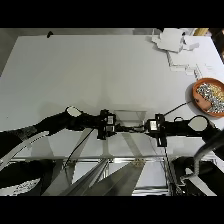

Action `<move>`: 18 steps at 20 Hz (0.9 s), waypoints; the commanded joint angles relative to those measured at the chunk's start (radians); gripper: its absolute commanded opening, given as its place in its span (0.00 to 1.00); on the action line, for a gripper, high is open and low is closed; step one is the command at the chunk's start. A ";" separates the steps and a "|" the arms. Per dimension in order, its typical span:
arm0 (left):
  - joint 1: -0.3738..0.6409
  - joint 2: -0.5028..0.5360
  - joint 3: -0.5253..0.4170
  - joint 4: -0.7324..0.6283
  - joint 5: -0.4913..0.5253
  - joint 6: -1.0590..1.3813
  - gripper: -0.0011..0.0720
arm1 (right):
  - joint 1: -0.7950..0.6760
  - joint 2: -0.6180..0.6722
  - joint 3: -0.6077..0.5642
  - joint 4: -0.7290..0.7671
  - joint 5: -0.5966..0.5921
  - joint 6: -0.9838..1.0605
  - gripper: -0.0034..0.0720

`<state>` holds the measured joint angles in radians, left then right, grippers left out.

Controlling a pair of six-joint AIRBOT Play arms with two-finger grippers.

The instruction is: Fold the box and place the chain.

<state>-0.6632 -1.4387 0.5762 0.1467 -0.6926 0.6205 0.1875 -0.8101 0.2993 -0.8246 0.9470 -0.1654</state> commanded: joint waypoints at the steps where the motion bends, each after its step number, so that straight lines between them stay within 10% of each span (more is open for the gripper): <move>1: 0.001 0.000 0.001 0.000 0.000 0.000 0.39 | 0.000 -0.001 0.000 0.027 0.003 0.000 0.26; 5: 0.001 0.000 0.001 0.000 0.000 0.000 0.39 | -0.001 -0.001 0.000 0.038 0.006 0.004 0.21; 6: 0.001 0.000 0.001 0.000 0.000 0.000 0.39 | -0.001 0.000 0.000 0.028 0.006 0.010 0.07; 13: 0.001 0.000 0.001 0.000 0.000 0.000 0.39 | -0.001 0.069 0.000 -0.247 -0.019 0.199 0.07; 18: 0.001 0.000 0.001 0.000 0.000 0.000 0.39 | 0.000 0.274 0.000 -0.154 -0.021 0.220 0.07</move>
<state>-0.6632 -1.4387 0.5762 0.1467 -0.6926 0.6201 0.1871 -0.6315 0.2993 -1.0214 0.9318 0.0277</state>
